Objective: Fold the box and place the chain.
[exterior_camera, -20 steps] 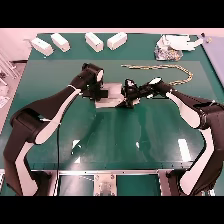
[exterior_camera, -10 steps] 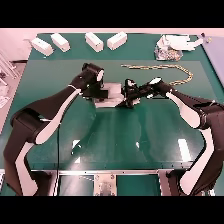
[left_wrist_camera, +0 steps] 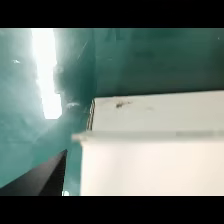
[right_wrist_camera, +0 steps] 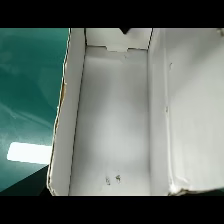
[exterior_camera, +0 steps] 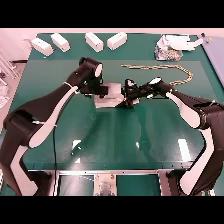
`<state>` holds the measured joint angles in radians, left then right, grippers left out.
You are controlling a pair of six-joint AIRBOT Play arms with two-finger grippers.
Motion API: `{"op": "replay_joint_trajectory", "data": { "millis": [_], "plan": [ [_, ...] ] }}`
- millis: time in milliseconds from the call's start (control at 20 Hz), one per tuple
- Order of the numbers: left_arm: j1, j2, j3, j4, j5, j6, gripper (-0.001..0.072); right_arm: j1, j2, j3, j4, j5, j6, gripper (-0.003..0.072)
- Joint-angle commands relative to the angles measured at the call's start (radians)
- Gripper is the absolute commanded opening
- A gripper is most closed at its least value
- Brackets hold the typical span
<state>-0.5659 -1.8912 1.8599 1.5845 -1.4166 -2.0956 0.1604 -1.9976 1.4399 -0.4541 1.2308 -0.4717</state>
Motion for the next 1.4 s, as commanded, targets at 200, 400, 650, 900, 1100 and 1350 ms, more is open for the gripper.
{"op": "replay_joint_trajectory", "data": {
  "millis": [200,400,650,900,1100,1350],
  "plan": [
    [0.001,0.203,-0.006,0.011,-0.082,0.205,0.0521,0.0,0.0,0.0,0.0,0.0,0.0,0.0575],
    [0.027,0.309,-0.006,0.023,-0.085,0.441,0.0519,0.0,0.0,0.0,0.0,0.0,0.0,0.0575],
    [0.103,0.314,-0.006,-0.009,-0.233,0.645,0.0518,0.0,0.0,0.0,0.0,0.0,0.0,0.0575],
    [0.194,0.316,-0.212,-0.353,0.063,1.266,0.0521,0.0,0.0,0.0,0.0,0.0,0.0,0.0575],
    [0.384,0.309,-0.497,-0.869,0.379,1.799,0.052,0.0,0.0,0.0,0.0,0.001,0.0,0.0575],
    [0.451,0.302,-0.621,-0.87,0.471,1.886,0.0618,0.0,0.0,0.0,0.0,0.0,0.0,0.0575]
  ]
}}
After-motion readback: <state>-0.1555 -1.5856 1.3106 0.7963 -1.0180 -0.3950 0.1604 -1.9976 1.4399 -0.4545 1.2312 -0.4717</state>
